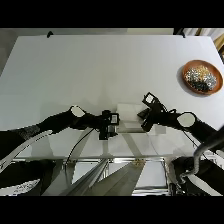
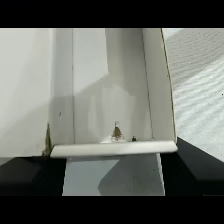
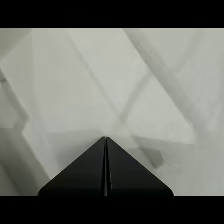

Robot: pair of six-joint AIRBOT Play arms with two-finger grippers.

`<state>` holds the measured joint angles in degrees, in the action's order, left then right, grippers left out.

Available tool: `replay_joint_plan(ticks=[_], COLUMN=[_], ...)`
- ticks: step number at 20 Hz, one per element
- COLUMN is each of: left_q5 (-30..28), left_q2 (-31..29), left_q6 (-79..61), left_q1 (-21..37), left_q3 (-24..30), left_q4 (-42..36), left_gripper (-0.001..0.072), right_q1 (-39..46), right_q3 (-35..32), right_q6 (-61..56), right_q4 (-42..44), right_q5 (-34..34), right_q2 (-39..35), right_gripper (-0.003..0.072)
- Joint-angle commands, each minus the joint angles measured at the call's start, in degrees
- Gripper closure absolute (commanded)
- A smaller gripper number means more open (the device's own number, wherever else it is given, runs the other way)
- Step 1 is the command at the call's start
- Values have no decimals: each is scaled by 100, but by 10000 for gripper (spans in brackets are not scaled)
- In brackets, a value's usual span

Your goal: Fold the box and place the chain.

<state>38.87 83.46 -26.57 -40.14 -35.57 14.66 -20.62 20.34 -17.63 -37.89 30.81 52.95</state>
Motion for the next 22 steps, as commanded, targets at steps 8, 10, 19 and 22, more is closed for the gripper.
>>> replay_joint_plan(ticks=[8, 10, 19, 22], left_q5=[-4, -4, -2, -4], left_q2=[-4, -4, -4, -4], left_q6=[-2, -2, -2, -2], left_q1=[4, 4, 4, 4], left_q3=[2, 2, 2, 2], left_q4=[-4, -4, -4, -4], left_gripper=[455, 455, 455, 455], right_q1=[-2, -2, -2, -2], right_q3=[286, 197, 81, 81], right_q6=[-2131, -1554, 570, 1019], right_q4=[-4332, -4159, -2988, -2614], right_q5=[2964, 3386, 1766, 1545], right_q2=[-2293, -2168, -638, -348], right_gripper=[672, 671, 560, 560])
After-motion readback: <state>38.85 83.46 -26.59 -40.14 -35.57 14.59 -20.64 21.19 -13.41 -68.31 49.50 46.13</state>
